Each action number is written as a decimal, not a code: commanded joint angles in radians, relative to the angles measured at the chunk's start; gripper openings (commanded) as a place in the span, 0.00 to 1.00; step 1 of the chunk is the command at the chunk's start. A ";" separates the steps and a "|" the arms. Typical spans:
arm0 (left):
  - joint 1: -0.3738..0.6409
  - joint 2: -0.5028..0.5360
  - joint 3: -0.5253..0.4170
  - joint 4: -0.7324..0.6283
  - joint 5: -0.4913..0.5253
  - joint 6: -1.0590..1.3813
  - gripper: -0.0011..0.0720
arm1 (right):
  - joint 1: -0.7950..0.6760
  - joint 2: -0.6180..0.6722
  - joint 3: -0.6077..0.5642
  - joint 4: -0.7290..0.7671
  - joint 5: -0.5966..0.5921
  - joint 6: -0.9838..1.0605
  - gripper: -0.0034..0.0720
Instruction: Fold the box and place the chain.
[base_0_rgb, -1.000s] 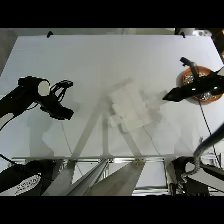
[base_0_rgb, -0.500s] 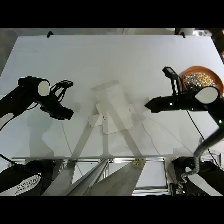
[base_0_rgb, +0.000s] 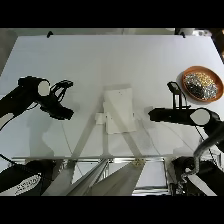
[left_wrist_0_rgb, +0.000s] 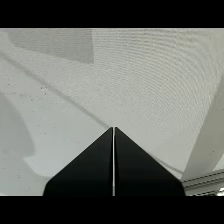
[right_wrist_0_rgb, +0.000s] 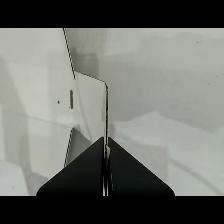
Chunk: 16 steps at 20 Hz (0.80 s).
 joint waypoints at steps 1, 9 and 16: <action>0.000 0.001 0.000 0.000 0.000 0.000 0.03 | 0.018 0.061 -0.011 -0.076 -0.031 0.037 0.07; 0.000 0.001 0.000 0.000 0.002 0.000 0.03 | 0.191 0.192 -0.124 -0.192 -0.163 0.211 0.07; 0.000 0.000 0.000 -0.115 0.182 0.037 0.20 | 0.205 0.192 -0.132 -0.194 -0.190 0.210 0.07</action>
